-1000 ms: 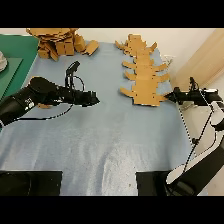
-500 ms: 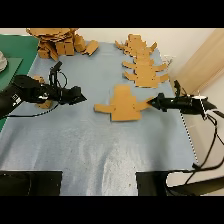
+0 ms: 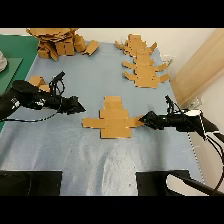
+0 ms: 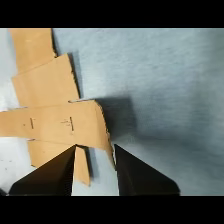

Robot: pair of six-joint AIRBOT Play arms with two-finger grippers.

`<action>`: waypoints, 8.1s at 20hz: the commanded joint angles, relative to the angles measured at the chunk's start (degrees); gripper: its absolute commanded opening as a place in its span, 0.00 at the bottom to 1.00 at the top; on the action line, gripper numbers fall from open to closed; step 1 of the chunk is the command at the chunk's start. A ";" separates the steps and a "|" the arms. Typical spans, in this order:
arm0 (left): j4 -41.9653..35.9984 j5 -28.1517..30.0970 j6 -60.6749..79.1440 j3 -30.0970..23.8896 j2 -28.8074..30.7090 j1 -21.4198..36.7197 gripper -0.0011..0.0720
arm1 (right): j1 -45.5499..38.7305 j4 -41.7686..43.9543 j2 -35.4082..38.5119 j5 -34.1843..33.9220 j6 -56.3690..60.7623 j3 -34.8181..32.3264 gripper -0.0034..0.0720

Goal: Fold the box.

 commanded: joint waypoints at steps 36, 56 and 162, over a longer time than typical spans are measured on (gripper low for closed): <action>-9.84 -22.60 15.32 11.37 -33.38 9.40 0.57 | 16.02 12.24 6.93 4.26 -26.23 -10.84 0.05; -12.11 -22.16 22.51 19.89 -37.40 -1.18 0.17 | 16.02 11.85 7.56 3.82 -26.05 -10.91 0.05; -25.73 28.92 102.22 -16.17 11.06 -22.01 0.03 | 16.02 13.44 7.63 -19.65 -8.68 -10.78 0.17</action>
